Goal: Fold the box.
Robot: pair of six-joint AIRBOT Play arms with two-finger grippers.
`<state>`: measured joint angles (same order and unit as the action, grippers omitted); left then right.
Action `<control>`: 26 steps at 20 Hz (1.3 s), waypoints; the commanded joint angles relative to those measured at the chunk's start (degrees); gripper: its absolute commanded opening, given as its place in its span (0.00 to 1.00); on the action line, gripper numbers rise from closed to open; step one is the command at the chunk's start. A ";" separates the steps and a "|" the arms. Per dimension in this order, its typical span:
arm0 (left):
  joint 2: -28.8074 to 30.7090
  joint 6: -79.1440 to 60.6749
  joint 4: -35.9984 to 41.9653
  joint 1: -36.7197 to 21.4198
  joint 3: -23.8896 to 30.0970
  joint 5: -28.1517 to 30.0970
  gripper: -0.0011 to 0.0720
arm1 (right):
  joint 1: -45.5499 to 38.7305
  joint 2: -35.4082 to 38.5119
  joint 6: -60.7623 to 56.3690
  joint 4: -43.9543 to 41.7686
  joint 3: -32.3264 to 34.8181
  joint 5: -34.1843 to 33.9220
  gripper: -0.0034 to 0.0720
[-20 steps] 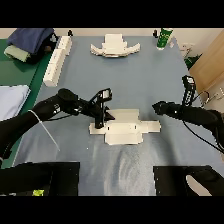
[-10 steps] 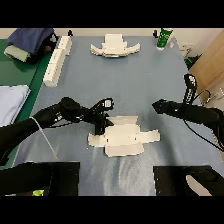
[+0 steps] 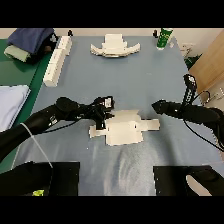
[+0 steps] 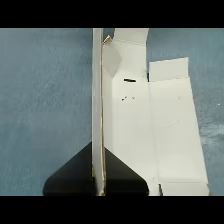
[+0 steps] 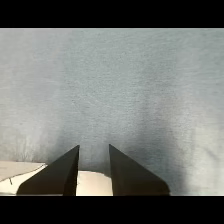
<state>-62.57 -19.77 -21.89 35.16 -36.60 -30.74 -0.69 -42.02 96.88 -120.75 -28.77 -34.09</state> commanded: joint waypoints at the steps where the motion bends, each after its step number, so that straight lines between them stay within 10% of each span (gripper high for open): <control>1: 2.99 -3.37 1.03 4.55 3.80 9.68 0.03 | 0.00 0.07 -0.02 -0.20 -0.07 0.00 0.44; 14: 0.55 -3.17 4.15 8.20 9.77 11.02 0.03 | 0.00 0.07 -0.04 -2.12 -0.07 -1.07 0.44; 26: 5.53 1.90 3.41 3.30 9.49 -3.78 0.03 | 0.00 0.07 -0.02 -2.12 -0.07 -1.77 0.44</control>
<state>-58.19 -18.39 -19.16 40.80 -26.79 -30.65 -0.69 -42.00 96.86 -122.89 -28.80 -35.66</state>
